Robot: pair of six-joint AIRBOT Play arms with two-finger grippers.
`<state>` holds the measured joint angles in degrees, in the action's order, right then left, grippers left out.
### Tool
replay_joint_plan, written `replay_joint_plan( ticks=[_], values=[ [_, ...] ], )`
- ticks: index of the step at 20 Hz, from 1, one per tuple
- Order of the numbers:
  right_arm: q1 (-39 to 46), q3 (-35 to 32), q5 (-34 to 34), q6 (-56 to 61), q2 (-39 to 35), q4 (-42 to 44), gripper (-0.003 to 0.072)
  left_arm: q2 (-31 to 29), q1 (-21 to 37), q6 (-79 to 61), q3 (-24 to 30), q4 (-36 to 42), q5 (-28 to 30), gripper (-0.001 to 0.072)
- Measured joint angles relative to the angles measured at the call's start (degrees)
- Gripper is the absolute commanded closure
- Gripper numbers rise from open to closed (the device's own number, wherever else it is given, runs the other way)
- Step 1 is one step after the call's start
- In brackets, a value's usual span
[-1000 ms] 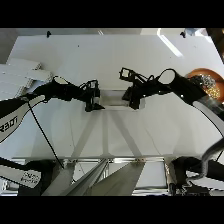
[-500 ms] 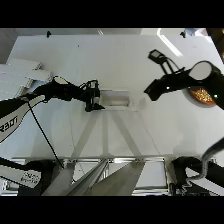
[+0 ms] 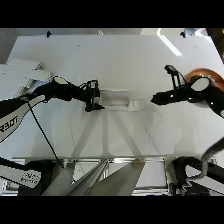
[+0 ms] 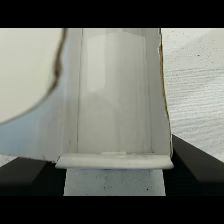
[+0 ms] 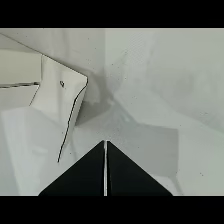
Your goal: Fold the box and place the chain.
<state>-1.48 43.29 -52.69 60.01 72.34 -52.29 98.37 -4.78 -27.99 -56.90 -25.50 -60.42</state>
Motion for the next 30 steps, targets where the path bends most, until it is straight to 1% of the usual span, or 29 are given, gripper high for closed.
replay_joint_plan(
  ticks=[3, 7, 12, 13, 14, 15, 17, 18, 19, 23, 26, 27, 30],
  values=[
    [-1.5, -1.0, 2.4, -1.2, 4.7, 4.9, 0.068, 0.0, 0.0, 0.0, 0.0, 0.0, 0.0, 0.0336],
    [-4.1, -1.5, 4.1, -5.3, 9.8, 13.2, 0.0678, 0.0, 0.0, 0.0, 0.0, 0.0, 0.0, 0.0336],
    [-5.7, -1.6, 3.3, -12.6, 11.4, 23.1, 0.0675, 0.0, 0.0, 0.0, 0.0, 0.0, 0.0, 0.0336],
    [-5.8, -1.6, 2.7, -14.1, 11.3, 25.1, 0.0662, 0.0, 0.0, 0.0, 0.0, 0.0, 0.0, 0.0336],
    [-5.9, -1.6, 2.1, -15.6, 11.1, 27.5, 0.0594, 0.0, 0.0, 0.0, 0.0, 0.0, 0.0, 0.0336],
    [-5.9, -1.6, 1.6, -16.9, 11.0, 29.4, 0.0573, 0.0, 0.0, 0.0, 0.0, 0.0, 0.0, 0.0336],
    [-6.0, -1.6, 0.5, -19.2, 10.8, 33.1, 0.0567, 0.0, 0.0, 0.0, 0.0, 0.0, 0.0, 0.0336],
    [-6.0, -1.6, 0.0, -20.0, 10.7, 34.3, 0.0523, 0.0, 0.0, 0.0, 0.0, 0.0, 0.0, 0.0336],
    [-6.0, -1.6, -0.2, -20.9, 10.7, 35.1, 0.0508, 0.0, 0.0, 0.0, 0.0, 0.0, 0.0, 0.0336],
    [-6.0, -1.6, -1.2, -23.0, 10.6, 37.1, 0.0482, 0.0, 0.0, 0.0, 0.0, -0.1, 0.0, 0.0336],
    [-6.2, -1.6, -1.2, -23.9, 10.6, 37.6, 0.0406, 0.0, 0.0, 0.0, 0.0, -0.1, 0.0, 0.0336],
    [-6.5, -1.6, -0.8, -24.1, 10.6, 37.6, 0.039, 0.0, 0.0, 0.0, 0.0, -0.1, 0.0, 0.0336],
    [-8.1, -1.6, 0.9, -24.3, 10.6, 37.7, 0.04, 0.0, 0.1, 0.0, 0.0, -0.1, 0.0, 0.0336]
  ],
)
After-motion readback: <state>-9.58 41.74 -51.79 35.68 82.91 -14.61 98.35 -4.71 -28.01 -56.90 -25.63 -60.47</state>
